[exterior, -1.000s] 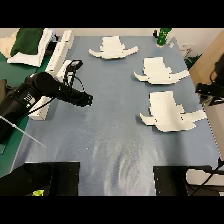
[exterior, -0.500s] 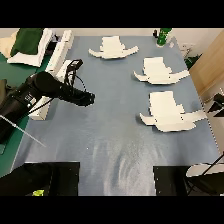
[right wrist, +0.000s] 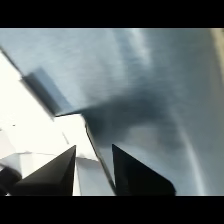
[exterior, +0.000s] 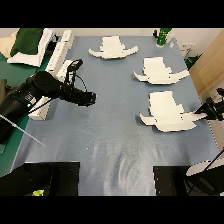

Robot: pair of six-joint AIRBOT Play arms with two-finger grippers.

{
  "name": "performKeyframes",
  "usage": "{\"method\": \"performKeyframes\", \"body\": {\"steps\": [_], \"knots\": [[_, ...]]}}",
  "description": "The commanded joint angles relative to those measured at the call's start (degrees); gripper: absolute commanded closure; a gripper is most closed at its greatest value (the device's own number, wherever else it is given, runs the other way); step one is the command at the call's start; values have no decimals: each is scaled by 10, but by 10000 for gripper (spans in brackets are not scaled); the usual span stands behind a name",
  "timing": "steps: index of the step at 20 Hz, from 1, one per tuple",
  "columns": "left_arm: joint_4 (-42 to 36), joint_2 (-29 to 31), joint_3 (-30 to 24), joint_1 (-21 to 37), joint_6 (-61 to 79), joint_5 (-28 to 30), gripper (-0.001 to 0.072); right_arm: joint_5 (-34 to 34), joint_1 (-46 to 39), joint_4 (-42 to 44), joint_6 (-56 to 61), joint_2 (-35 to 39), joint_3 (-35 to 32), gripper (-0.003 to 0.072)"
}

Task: Fold the box.

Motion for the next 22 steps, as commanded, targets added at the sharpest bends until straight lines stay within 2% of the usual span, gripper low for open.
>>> {"method": "performKeyframes", "body": {"steps": [1, 7, 8, 9, 10, 11, 12, 14, 18, 22], "knots": [[-3, 0, 0, 1, -2, 0, 694, -29, -1, 62, -45, -17, 2, 377], [-3, 0, 0, 1, -2, 0, 694, -25, -1, 62, -45, -17, 5, 395], [-3, 0, 0, 1, -2, 0, 694, -20, -1, 62, -45, -17, 5, 440], [-3, 0, 0, 1, -2, 0, 694, -13, -1, 61, -45, -17, 5, 518], [-3, 0, 0, 1, -1, 0, 694, -10, -1, 61, -46, -17, 5, 541], [-3, 0, 0, 1, -1, 0, 694, -11, -1, 61, -50, -17, 5, 635], [-3, 0, 0, 1, -1, 0, 694, -11, 0, 61, -51, -17, 5, 681], [-3, 0, 0, 1, -1, 1, 694, -11, 9, 76, -52, -15, 5, 682], [-17, 0, 0, 1, -4, 4, 694, -1, 68, 193, -87, 14, -19, 684], [-42, 0, 0, 1, -14, 18, 695, 117, 162, 213, -82, 109, -133, 685]]}}
